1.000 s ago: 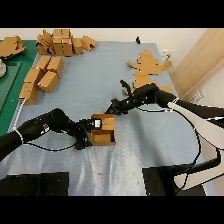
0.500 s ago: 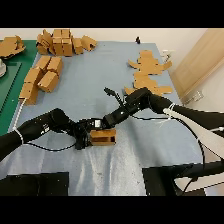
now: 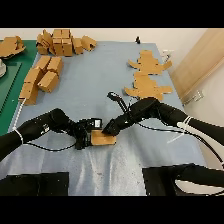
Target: Fold the box.
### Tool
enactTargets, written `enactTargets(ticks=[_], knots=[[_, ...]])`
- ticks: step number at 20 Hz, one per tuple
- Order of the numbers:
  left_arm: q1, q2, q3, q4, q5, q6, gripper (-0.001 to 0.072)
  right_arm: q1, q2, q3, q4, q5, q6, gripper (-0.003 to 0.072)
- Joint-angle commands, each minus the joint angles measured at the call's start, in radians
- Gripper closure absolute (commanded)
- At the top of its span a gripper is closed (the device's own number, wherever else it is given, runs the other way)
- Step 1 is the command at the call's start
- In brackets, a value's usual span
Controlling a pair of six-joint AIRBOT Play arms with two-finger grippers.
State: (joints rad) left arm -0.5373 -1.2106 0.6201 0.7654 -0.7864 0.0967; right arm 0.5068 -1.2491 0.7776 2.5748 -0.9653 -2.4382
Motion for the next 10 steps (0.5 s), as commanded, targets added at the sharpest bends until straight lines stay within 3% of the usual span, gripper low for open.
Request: enactTargets(ticks=[1, 7, 10], knots=[[0.001, 0.0, 0.0, 0.0, 0.0, 0.0, 0.0177, 0.069, 0.049, -0.02, -0.093, 0.093, -0.03, 0.0686], [0.001, 0.0, 0.0, 0.0, 0.0, 0.0, 0.0177, 0.291, 0.196, -0.105, -0.433, 0.325, 0.118, 0.0686], [0.001, 0.0, 0.0, 0.0, 0.0, 0.0, 0.0177, 0.343, 0.262, -0.117, -0.527, 0.408, 0.1, 0.0683]])
